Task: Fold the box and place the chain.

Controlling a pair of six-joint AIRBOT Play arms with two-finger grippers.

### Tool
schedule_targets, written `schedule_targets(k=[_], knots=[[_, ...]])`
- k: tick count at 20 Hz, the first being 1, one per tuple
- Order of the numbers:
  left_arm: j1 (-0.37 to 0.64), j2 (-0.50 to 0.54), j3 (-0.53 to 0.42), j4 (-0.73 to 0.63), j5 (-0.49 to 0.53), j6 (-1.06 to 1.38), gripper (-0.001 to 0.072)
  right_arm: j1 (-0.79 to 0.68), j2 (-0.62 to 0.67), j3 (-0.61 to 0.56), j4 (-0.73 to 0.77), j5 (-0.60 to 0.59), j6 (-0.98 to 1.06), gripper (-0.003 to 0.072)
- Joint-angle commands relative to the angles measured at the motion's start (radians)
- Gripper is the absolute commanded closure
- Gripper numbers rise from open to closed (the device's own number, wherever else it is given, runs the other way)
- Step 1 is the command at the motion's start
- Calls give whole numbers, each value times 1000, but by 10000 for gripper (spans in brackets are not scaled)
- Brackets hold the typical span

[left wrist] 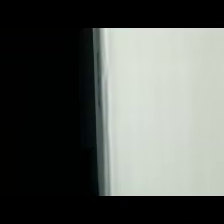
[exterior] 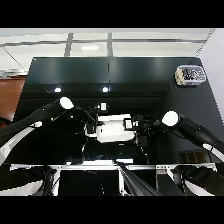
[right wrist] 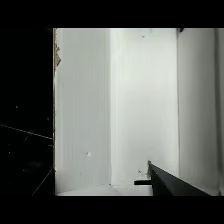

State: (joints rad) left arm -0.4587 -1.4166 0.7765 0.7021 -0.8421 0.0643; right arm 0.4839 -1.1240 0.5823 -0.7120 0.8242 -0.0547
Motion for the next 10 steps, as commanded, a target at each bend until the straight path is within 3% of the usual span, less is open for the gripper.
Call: schedule_targets(k=[1,10], knots=[[0,0,1,0,0,0,680,-37,8,29,6,-25,70,37],[0,0,1,0,0,0,680,-83,8,49,24,-52,35,37]])
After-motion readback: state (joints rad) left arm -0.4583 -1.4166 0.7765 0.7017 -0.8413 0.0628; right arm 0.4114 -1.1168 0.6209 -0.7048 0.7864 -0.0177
